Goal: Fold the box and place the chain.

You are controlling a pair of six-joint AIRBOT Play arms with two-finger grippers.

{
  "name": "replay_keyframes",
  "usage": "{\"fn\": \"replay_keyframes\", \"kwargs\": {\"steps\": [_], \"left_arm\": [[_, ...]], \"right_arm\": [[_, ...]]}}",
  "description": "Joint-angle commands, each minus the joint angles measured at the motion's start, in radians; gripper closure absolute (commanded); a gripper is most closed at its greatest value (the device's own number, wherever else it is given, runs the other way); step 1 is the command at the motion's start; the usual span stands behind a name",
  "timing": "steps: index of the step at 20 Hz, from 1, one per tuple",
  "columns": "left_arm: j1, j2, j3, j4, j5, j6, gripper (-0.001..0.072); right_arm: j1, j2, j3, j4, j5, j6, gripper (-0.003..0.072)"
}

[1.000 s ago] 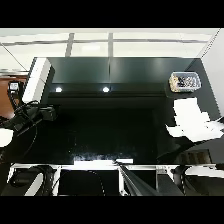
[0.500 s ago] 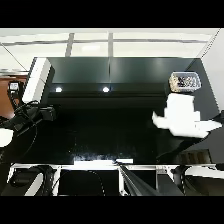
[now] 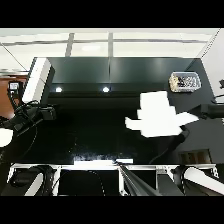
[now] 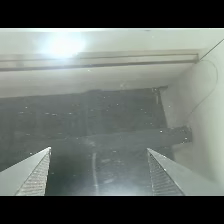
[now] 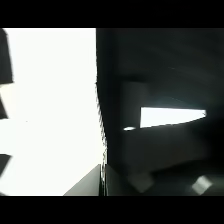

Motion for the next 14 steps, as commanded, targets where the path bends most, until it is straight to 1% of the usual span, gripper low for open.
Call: {"fn": "replay_keyframes", "kwargs": {"steps": [1,2,4,5,7,9,11,12,14], "left_arm": [[-0.012,-0.003,0.0,-0.05,-0.012,0.002,-0.0002],[-0.034,-0.008,0.0,-0.053,-0.028,0.021,-0.0002],[-0.111,-0.035,0.0,-0.071,-0.051,0.05,-0.0002],[-0.161,-0.061,0.001,-0.072,-0.044,0.048,-0.0001],[-0.239,-0.13,0.011,-0.121,-0.018,0.045,-0.0001],[-0.282,-0.245,0.045,-0.237,0.001,0.045,-0.0001],[-0.285,-0.377,0.109,-0.357,-0.016,0.05,-0.0001],[-0.285,-0.441,0.15,-0.401,-0.038,0.067,-0.0001],[-0.285,-0.57,0.246,-0.506,-0.122,0.155,-0.0002]], "right_arm": [[0.146,0.137,-0.157,0.196,-0.108,0.005,0.0679],[0.191,0.191,-0.219,0.24,-0.165,-0.003,0.0679],[0.296,0.325,-0.362,0.353,-0.283,-0.059,0.0679],[0.354,0.386,-0.425,0.403,-0.355,-0.077,0.0678],[0.454,0.464,-0.5,0.444,-0.477,-0.081,0.0678],[0.523,0.476,-0.517,0.454,-0.521,-0.08,0.0679],[0.557,0.476,-0.517,0.462,-0.529,-0.076,0.0679],[0.565,0.476,-0.517,0.461,-0.529,-0.076,0.0678],[0.566,0.476,-0.517,0.46,-0.529,-0.073,0.0679]]}}
